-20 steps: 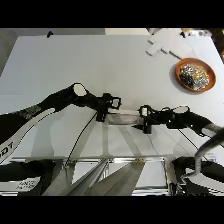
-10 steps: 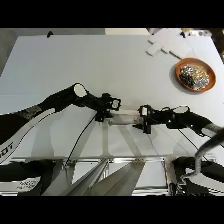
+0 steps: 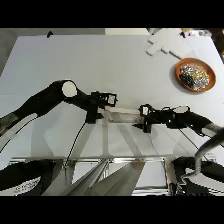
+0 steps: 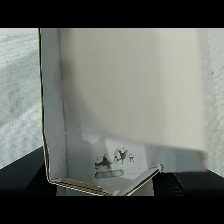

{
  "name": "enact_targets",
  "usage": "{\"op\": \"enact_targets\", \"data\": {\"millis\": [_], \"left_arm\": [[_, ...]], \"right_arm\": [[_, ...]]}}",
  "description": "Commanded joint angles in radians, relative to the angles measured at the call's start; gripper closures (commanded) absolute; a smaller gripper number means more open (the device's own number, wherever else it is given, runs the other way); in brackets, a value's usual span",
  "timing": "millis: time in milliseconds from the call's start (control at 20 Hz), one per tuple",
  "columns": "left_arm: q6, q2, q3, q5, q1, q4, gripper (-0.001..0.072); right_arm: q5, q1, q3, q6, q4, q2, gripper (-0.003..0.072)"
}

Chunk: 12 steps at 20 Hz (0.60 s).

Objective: Fold the box and place the chain.

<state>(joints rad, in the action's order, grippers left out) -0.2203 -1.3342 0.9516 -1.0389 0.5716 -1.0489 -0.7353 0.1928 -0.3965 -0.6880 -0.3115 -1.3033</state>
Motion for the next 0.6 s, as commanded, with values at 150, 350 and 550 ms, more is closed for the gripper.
{"op": "enact_targets", "data": {"millis": [150, 350, 550], "left_arm": [[-0.171, 0.109, 0.001, -0.097, 0.01, -0.004, 0.07], [-0.161, 0.051, 0.0, -0.058, 0.061, 0.185, 0.07], [-0.162, -0.074, 0.0, 0.195, 0.113, 0.32, 0.0704]], "right_arm": [[-0.009, 0.0, 0.0, -0.001, -0.002, 0.001, 0.039], [-0.009, 0.0, 0.0, -0.002, -0.002, 0.001, 0.039], [-0.009, 0.0, 0.0, -0.002, -0.002, 0.001, 0.039]]}}
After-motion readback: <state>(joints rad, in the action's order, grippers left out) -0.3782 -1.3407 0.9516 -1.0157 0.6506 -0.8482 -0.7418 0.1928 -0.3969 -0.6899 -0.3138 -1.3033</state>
